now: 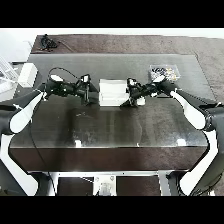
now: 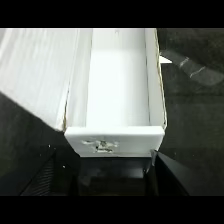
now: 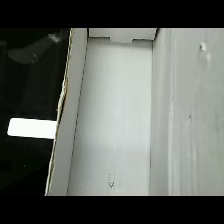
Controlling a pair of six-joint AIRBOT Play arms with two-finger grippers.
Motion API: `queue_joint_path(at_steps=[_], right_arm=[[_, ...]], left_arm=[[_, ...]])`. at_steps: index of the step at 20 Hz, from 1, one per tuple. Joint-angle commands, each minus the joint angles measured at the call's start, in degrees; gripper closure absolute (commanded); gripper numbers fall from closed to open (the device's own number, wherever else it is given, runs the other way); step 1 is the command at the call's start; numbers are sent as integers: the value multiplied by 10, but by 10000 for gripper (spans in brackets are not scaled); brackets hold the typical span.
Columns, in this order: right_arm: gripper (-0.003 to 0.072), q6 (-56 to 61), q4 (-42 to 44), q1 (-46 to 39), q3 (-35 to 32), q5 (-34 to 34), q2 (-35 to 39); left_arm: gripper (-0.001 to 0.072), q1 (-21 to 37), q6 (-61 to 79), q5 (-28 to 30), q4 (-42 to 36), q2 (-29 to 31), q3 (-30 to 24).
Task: Fold the box and place the chain.
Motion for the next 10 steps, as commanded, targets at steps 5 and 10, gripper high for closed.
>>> queue_joint_path(at_steps=[5,10], right_arm=[[100,0,1,0,0,0,0],[100,0,1,0,0,0,0]], left_arm=[[-11,0,3,-10,-12,0,0],[-11,-3,3,-10,-12,0,0]])
